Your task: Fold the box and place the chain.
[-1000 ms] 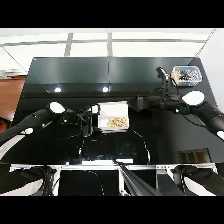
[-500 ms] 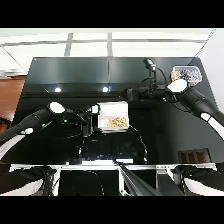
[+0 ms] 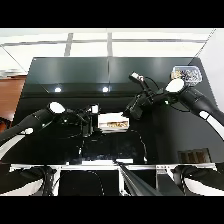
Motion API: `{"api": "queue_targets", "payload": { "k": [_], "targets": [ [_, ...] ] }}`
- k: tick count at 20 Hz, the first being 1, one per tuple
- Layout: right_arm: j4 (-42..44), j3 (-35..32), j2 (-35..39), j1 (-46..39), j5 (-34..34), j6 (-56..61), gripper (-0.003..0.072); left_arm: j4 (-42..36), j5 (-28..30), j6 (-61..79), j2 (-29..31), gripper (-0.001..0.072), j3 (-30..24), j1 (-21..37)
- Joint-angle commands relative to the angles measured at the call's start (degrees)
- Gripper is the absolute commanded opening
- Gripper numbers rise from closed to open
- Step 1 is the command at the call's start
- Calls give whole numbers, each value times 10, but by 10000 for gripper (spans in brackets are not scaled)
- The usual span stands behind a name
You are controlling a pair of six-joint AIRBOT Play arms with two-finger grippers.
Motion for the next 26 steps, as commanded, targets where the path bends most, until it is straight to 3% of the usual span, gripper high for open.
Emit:
{"api": "queue_targets", "payload": {
  "k": [1, 8, 13, 19, 23, 26],
  "targets": [
    [28, 4, 4, 1, 45, -120, 699, 0, 0, 0, 0, 416, 0, 0],
    [2, 4, 4, 58, 2, -182, 681, 0, 0, 0, 0, 416, 0, 0],
    [3, 8, 7, 61, 17, -180, 669, 0, 0, 0, 0, 417, 0, 0],
    [1, 89, 33, 56, 4, -81, 669, 0, 0, 0, 0, 417, 0, 0],
    [-32, 78, 16, 43, -78, -77, 669, 0, 0, 0, 0, 417, 0, 0],
    [-42, 59, -22, 47, -61, -77, 669, 0, 0, 0, 0, 417, 0, 0]
  ]
}}
